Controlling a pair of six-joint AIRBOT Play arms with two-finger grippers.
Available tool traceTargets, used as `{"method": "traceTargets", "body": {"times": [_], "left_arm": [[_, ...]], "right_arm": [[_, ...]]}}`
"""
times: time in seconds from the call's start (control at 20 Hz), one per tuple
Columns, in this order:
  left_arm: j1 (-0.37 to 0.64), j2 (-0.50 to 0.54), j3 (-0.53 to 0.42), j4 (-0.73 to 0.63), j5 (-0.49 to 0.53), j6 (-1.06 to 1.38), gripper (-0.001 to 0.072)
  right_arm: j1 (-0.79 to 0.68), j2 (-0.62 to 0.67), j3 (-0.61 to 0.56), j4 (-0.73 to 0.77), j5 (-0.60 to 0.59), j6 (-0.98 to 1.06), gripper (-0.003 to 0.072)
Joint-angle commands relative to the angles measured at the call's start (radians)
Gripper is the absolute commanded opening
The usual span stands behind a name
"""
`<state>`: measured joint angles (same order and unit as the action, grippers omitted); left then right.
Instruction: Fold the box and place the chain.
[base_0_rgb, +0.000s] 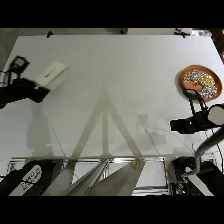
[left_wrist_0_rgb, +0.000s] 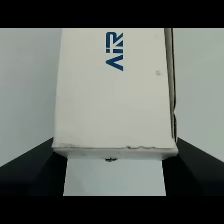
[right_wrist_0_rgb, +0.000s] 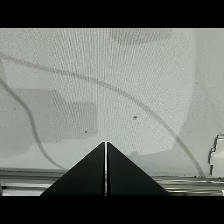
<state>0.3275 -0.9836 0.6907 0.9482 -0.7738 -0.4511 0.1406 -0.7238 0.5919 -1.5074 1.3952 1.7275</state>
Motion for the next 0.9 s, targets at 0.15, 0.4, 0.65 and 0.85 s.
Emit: {"method": "traceTargets", "body": {"times": [0.15, 0.4, 0.65, 0.85], "left_arm": [[0.272, -0.021, -0.102, 0.166, 0.076, -0.137, 0.0004], [0.271, -0.063, -0.126, 0.200, 0.001, -0.138, 0.0005], [0.270, -0.074, -0.126, 0.220, -0.071, -0.138, 0.0606], [0.269, -0.030, -0.126, 0.216, -0.091, -0.138, 0.0700]], "right_arm": [[0.000, 0.001, 0.001, 0.001, -0.001, 0.000, 0.0012], [0.000, 0.001, 0.001, 0.000, -0.001, 0.000, 0.0012], [0.000, 0.001, 0.001, 0.000, -0.001, 0.000, 0.0012], [0.000, 0.001, 0.001, 0.000, 0.000, 0.000, 0.0012]]}}
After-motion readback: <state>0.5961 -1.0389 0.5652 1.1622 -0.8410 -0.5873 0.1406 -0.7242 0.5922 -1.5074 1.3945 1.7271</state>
